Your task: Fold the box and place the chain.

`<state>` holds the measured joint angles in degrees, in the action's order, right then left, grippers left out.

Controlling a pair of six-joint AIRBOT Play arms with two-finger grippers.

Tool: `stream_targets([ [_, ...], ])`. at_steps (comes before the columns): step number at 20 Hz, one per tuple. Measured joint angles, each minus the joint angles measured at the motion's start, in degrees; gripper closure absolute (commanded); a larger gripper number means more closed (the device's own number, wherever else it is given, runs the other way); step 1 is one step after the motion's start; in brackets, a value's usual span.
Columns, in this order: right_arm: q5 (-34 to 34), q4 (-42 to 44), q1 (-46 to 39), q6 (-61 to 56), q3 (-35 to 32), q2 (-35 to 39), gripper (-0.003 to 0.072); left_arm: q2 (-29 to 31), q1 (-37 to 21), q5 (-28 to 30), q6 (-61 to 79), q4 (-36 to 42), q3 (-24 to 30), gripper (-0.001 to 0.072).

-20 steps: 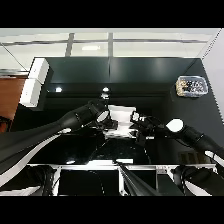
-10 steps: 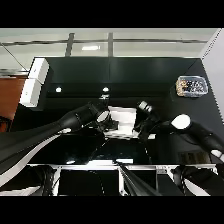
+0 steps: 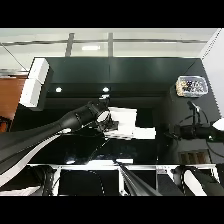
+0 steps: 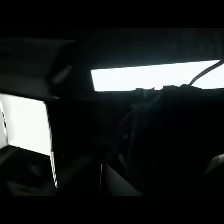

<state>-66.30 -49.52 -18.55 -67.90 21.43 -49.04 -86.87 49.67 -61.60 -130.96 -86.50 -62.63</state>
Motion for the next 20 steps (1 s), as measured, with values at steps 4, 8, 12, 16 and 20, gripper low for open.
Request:
stream_targets([
  [4,4.76,10.14,3.26,0.76,-5.68,-4.24,0.0673,0.0,0.0,0.0,-0.07,0.0,0.0,0.0681],
  [8,10.25,18.64,11.72,4.07,-6.8,-10.62,0.0672,0.0,0.0,-0.02,-0.07,0.0,0.0,0.0682],
  [12,11.32,24.92,15.93,9.84,-5.11,-14.29,0.0654,0.0,0.0,-0.02,-0.07,0.0,0.0,0.0682],
  [16,6.58,27.17,17.11,13.44,-0.55,-15.32,0.0094,0.0,0.0,-0.02,-0.04,0.0,0.0,0.0682],
  [20,2.99,27.87,18.99,14.38,3.76,-15.58,0.0096,0.0,0.0,-0.02,-0.02,0.0,0.0,0.0682],
])
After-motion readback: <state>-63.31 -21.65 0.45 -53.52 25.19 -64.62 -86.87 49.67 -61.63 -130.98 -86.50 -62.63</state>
